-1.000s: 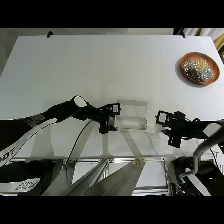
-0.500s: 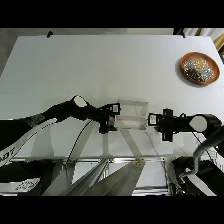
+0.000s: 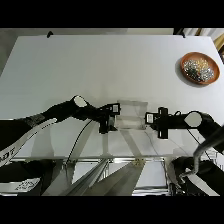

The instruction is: Fold the box and place the chain.

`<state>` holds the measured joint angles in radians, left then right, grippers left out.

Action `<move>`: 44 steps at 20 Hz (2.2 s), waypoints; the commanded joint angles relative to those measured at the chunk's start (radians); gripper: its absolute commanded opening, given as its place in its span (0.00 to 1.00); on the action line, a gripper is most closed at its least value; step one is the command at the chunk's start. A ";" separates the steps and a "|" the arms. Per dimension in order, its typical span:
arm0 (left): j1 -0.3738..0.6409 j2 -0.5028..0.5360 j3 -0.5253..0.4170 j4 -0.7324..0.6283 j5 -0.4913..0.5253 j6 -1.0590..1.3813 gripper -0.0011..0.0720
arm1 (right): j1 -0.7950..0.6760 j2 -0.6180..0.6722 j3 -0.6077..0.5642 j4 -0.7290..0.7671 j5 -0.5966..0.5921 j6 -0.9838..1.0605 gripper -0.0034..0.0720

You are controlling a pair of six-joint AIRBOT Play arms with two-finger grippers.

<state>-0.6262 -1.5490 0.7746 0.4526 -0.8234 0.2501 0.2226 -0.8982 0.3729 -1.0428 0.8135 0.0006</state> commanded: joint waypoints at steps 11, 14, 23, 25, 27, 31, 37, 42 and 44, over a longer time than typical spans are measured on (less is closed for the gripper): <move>0.001 0.000 0.000 0.000 0.000 0.000 0.20 | 0.084 -0.013 -0.001 0.041 -0.047 -0.002 0.24; 0.001 0.000 0.000 0.000 0.000 0.000 0.20 | 0.104 -0.013 -0.001 0.063 -0.062 -0.002 0.17; 0.001 0.000 0.000 0.000 0.000 0.000 0.20 | 0.156 -0.013 -0.001 0.091 -0.108 -0.003 0.17; 0.001 0.000 0.000 0.000 0.000 0.000 0.20 | 0.157 -0.013 -0.001 0.117 -0.121 -0.007 0.17; 0.001 0.000 0.000 0.000 0.000 0.000 0.20 | 0.157 -0.013 -0.001 0.132 -0.138 -0.007 0.17; 0.001 0.000 0.000 0.000 0.000 0.000 0.20 | 0.157 -0.014 -0.001 0.131 -0.171 -0.010 0.27; 0.001 0.000 0.000 0.000 0.000 0.000 0.20 | 0.157 -0.031 -0.001 0.131 -0.178 -0.010 0.59; 0.001 0.000 0.000 0.000 0.000 0.000 0.20 | 0.165 -0.058 0.000 0.130 -0.172 -0.005 0.21; 0.001 0.000 0.000 0.000 0.000 0.000 0.20 | 0.164 -0.024 0.000 0.125 -0.166 0.000 0.06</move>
<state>-0.6258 -1.5494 0.7742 0.4534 -0.8207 0.2520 0.3859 -0.9428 0.3717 -0.9115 0.6346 -0.0055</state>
